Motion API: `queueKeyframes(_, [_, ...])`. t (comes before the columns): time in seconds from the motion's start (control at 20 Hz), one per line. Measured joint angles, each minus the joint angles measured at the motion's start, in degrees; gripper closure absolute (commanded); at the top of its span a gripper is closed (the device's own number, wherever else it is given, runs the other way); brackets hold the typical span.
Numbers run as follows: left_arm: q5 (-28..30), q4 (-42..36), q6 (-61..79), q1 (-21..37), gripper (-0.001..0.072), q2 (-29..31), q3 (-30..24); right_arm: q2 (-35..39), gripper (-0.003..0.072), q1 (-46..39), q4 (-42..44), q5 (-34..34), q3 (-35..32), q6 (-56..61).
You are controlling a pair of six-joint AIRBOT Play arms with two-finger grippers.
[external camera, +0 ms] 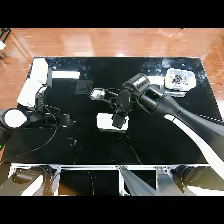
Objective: Fold the box and place the chain.
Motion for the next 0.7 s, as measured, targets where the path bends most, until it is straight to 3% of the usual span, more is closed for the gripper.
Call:
queueKeyframes(0.05, [0.0,0.0,0.0,0.0,0.0078,0.0,0.0,0.0,0.0400,0.0,0.0,0.0,0.0,0.0])
queueKeyframes(0.1, [0.0,0.0,0.0,0.1,0.0078,0.0,0.0,0.0,0.0485,0.0,-0.1,0.0,0.0,0.0])
queueKeyframes(0.5, [0.0,0.0,0.0,0.1,0.0078,0.0,0.0,0.0,0.0486,0.0,-0.3,0.0,0.0,-0.6])
queueKeyframes(0.6, [0.0,0.0,0.0,0.1,0.0078,0.0,0.0,0.0,0.0554,0.0,-0.4,0.1,0.0,-0.6])
queueKeyframes(0.7, [0.1,0.0,0.0,0.1,0.0078,0.0,0.0,0.0,0.0554,0.0,-0.6,0.2,0.0,-0.7])
